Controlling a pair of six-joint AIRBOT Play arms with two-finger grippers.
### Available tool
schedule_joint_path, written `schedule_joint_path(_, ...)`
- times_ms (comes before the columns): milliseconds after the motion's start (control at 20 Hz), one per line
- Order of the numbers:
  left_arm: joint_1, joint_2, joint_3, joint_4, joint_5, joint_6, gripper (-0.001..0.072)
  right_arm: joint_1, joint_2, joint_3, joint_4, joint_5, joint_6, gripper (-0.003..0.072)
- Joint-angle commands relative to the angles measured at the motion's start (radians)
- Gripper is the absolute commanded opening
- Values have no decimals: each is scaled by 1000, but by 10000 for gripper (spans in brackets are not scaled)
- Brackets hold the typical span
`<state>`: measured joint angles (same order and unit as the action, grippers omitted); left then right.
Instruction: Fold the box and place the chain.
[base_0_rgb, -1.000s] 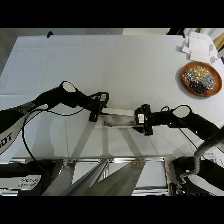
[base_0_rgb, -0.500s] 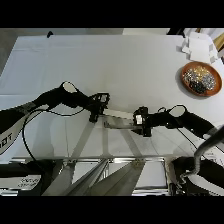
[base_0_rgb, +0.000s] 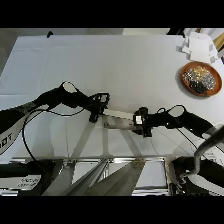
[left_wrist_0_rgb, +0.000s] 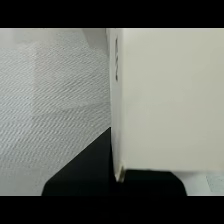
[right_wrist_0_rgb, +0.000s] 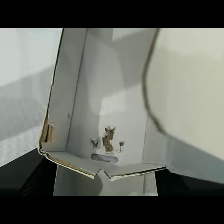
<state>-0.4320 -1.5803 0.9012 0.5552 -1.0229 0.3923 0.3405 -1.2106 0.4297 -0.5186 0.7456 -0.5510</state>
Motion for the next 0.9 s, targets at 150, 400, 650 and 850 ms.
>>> schedule_joint_path(150,0,0,0,0,1,0,12,1,-22,0,5,-26,-4,583)
schedule_joint_path(400,0,0,0,0,1,0,12,1,-22,0,61,3,-4,611)
schedule_joint_path(650,0,0,0,0,1,0,12,1,-22,0,98,32,-4,700)
schedule_joint_path(850,0,0,0,0,1,0,12,1,-22,0,98,60,-3,703)
